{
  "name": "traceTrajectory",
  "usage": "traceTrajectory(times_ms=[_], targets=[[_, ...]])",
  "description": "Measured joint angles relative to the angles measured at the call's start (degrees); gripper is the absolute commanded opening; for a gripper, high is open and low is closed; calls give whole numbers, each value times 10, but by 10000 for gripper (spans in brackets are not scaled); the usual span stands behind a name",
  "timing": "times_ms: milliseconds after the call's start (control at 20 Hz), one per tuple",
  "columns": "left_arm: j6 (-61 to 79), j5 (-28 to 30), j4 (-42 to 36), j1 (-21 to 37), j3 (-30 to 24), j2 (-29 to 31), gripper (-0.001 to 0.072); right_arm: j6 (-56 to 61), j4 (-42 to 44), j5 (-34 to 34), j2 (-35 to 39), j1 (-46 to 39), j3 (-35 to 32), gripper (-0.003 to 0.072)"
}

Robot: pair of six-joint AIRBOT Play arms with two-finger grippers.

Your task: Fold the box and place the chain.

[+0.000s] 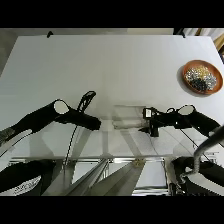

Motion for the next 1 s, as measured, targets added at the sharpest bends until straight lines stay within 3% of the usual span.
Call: traceTrajectory(times_ms=[300, 350, 450, 650, 750, 1000], targets=[[1, 10, -34, -23, 0, -7, 13, 0, 0, 0, 0, 0, 0, 441], [2, 11, -37, -24, 0, -7, 48, 0, 0, 0, 0, 0, 0, 441], [2, 13, -43, -27, 2, -3, 239, 0, 0, 0, 0, 0, 0, 441], [4, 28, -55, -35, 16, 13, 239, 0, 0, 0, 0, 0, 0, 441], [5, 37, -59, -44, 23, 16, 353, 0, 0, 0, 0, 0, 0, 441], [5, 48, -70, -60, 29, 19, 355, 0, 0, 0, 0, 0, 0, 441]])
